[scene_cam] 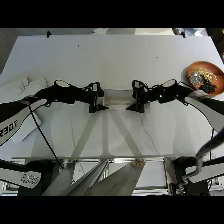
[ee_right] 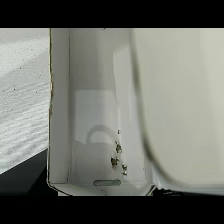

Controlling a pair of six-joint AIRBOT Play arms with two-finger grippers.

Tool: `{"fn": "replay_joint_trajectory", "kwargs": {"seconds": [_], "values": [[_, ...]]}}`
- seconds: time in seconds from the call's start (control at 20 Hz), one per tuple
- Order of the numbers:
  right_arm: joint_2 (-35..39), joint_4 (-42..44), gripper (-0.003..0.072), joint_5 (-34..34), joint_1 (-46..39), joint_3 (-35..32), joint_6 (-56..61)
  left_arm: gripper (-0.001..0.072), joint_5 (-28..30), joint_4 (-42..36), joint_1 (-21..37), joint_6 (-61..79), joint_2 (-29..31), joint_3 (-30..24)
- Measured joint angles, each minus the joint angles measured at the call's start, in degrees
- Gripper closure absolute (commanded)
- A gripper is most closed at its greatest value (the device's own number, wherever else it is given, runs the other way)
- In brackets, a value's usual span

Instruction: Fold the box and place the chain.

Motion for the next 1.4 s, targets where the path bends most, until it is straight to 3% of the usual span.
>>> {"fn": "replay_joint_trajectory", "kwargs": {"seconds": [1.25, 1.3, 1.4], "values": [[0.0, 0.5, 0.0184, 0.1, 0.0, 0.0, 0.0, 0.0361, -0.4, 0.0, 0.0, 0.0, 0.0, 0.0], [0.0, 0.9, 0.017, 0.1, 0.0, 0.0, 0.0, 0.0361, -0.4, 0.0, 0.0, 0.0, 0.0, 0.0], [0.0, 2.1, -0.0017, 0.3, 0.0, 0.0, 0.0, 0.0361, -0.5, 0.0, 0.0, 0.0, 0.0, 0.0]]}}
